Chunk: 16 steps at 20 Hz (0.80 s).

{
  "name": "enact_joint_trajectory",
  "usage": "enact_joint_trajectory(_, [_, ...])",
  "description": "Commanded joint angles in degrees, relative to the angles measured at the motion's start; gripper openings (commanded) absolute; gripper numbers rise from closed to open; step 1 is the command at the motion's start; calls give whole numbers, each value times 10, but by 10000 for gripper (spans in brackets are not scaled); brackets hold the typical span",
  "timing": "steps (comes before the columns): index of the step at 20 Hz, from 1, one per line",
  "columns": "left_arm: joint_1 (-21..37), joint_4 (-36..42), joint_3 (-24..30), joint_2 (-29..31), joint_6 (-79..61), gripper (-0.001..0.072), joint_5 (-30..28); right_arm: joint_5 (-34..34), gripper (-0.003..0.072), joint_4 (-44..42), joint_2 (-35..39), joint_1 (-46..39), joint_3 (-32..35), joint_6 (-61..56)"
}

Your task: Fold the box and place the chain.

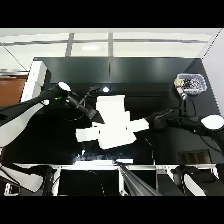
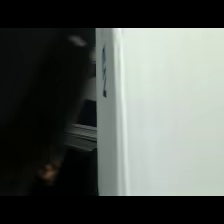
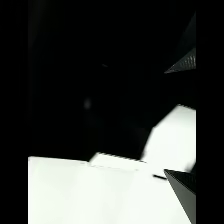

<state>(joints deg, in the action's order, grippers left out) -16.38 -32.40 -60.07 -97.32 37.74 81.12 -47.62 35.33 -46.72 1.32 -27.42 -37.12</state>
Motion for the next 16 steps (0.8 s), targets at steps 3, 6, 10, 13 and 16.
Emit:
enact_joint_trajectory(3, [-64, 17, 96, 145, -134, 31, -219, -45, 709, 70, 0, 10, -62, 197])
enact_joint_trajectory(6, [-79, 41, 123, 165, -350, 33, -203, -43, 709, 70, 0, 46, -62, 241])
enact_joint_trajectory(10, [-96, 5, 123, 154, -420, 32, -273, -35, 709, 128, -13, 101, -61, 258])
enact_joint_trajectory(13, [-99, -29, 123, 137, -421, 32, -300, -22, 709, 176, -21, 113, -47, 243])
enact_joint_trajectory(16, [-100, -59, 123, 121, -420, 33, -301, -34, 709, 163, -21, 113, -38, 239])
